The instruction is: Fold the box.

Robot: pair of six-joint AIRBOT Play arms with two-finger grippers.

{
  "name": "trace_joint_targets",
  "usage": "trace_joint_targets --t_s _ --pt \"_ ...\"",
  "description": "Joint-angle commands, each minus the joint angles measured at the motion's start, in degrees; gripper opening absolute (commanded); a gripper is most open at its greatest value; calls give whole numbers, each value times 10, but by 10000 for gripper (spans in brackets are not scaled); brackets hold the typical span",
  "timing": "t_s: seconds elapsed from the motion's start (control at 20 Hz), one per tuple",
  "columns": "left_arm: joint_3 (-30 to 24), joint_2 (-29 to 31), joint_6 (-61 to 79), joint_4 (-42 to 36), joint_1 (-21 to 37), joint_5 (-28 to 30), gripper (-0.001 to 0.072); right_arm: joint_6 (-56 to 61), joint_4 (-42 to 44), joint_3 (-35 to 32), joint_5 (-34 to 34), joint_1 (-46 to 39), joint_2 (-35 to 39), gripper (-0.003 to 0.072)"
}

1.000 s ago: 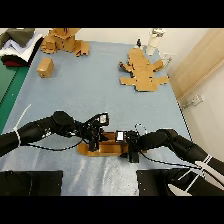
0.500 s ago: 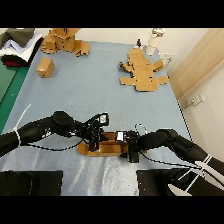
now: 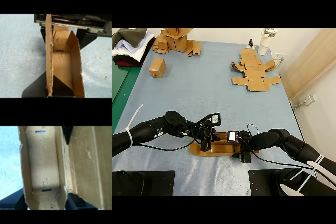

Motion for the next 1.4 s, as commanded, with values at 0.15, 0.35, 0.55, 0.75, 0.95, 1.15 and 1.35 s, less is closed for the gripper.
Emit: trace_joint_targets --t_s 0.15,0.35,0.55,0.75,0.95,1.15,1.35 --pt "0 0 0 0 0 -4 15 0 0 0 10 0 0 573" --pt "0 0 0 0 1 6 17 0 0 0 11 0 0 574" --pt "1 0 0 0 1 4 17 0 0 0 11 0 0 574" --pt "1 0 -21 -8 1 0 367 0 0 0 11 0 0 573" --pt "1 0 -26 -8 1 0 369 0 0 0 10 0 0 574" --pt "6 0 -26 -8 1 2 369 0 -4 0 8 0 0 573" --pt "20 0 -26 -8 1 2 370 0 -11 -1 9 0 -1 573"
